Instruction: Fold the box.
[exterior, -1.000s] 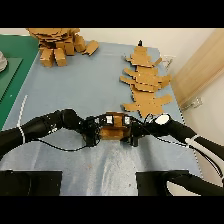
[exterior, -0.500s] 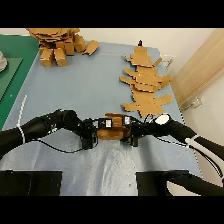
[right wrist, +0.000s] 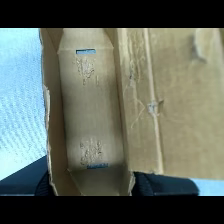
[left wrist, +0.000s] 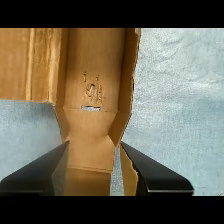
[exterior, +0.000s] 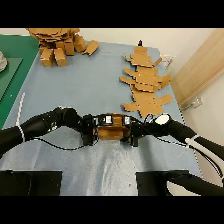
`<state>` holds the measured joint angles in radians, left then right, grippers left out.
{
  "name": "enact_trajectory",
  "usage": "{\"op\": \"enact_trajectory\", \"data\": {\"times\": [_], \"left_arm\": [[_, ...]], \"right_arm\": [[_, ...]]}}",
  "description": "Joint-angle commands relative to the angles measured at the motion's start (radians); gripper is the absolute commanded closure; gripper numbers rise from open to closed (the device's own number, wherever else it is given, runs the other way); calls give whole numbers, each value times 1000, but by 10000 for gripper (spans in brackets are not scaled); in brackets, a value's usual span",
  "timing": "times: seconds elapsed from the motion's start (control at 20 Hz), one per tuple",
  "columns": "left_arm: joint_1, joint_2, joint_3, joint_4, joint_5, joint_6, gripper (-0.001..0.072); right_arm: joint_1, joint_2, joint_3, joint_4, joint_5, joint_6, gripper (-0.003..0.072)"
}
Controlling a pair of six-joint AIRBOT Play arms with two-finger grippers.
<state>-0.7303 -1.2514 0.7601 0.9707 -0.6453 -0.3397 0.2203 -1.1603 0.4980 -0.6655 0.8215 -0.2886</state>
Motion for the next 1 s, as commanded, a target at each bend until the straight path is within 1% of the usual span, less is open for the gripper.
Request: {"op": "enact_trajectory", "data": {"times": [0.0, 0.2, 0.4, 0.65, 0.95], "left_arm": [[2, -2, 3, 3, 16, -1, 227], [2, -2, 4, 0, 62, 2, 227], [0, -2, 5, -6, 46, 2, 228], [0, -2, 5, -5, 0, 2, 228], [0, -10, 7, -6, 2, 18, 227]], "right_arm": [[0, 0, -1, 0, 0, 0, 166], [0, 0, -1, 0, 0, 0, 166], [0, 0, -1, 0, 0, 0, 166], [0, 0, -1, 0, 0, 0, 166], [0, 0, -1, 0, 0, 0, 166]]}}
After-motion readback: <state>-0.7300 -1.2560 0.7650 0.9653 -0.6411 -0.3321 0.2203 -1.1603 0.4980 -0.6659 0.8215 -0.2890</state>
